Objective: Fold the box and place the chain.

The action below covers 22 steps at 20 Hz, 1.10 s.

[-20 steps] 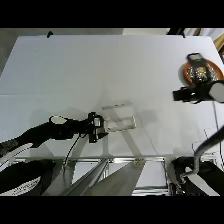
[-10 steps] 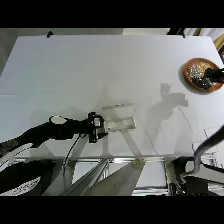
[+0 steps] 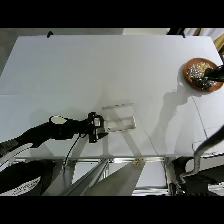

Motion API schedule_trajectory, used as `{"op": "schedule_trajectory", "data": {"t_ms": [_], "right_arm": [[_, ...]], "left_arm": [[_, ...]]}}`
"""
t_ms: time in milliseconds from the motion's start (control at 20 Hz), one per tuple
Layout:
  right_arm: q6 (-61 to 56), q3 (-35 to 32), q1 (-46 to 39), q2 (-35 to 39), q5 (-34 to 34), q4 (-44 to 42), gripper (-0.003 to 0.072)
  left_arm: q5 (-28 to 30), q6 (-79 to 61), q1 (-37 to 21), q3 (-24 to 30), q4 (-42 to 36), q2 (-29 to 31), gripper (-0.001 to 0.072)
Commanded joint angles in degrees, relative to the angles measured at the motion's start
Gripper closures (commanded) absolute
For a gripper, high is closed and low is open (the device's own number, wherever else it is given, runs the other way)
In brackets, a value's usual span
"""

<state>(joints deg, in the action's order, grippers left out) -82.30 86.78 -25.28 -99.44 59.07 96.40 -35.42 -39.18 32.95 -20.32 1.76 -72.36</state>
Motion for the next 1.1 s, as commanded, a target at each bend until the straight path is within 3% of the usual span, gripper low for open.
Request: {"op": "schedule_trajectory", "data": {"t_ms": [0, 600, 700, 1000, 1050], "right_arm": [[1.40, 0.61, -0.20, -2.99, -0.09, -0.26, 0.0442], [1.33, 0.61, -1.99, -4.02, 1.09, 0.00, 0.0467], [1.36, 0.61, -1.99, -4.02, 0.37, -0.35, 0.0527], [1.86, 0.59, -1.99, -4.02, 0.00, -3.02, 0.0531], [1.86, 0.59, -1.99, -4.02, 0.04, -3.56, 0.0566]], "left_arm": [[0.02, 0.00, 0.00, 0.00, 0.02, 0.04, 0.0572], [0.02, 0.00, 0.00, 0.00, 0.02, 0.04, 0.0572], [0.02, 0.00, 0.00, 0.00, 0.02, 0.04, 0.0572], [0.02, 0.00, 0.00, 0.00, 0.02, 0.04, 0.0572], [0.02, 0.00, 0.00, 0.02, 0.02, 0.04, 0.0572]]}}
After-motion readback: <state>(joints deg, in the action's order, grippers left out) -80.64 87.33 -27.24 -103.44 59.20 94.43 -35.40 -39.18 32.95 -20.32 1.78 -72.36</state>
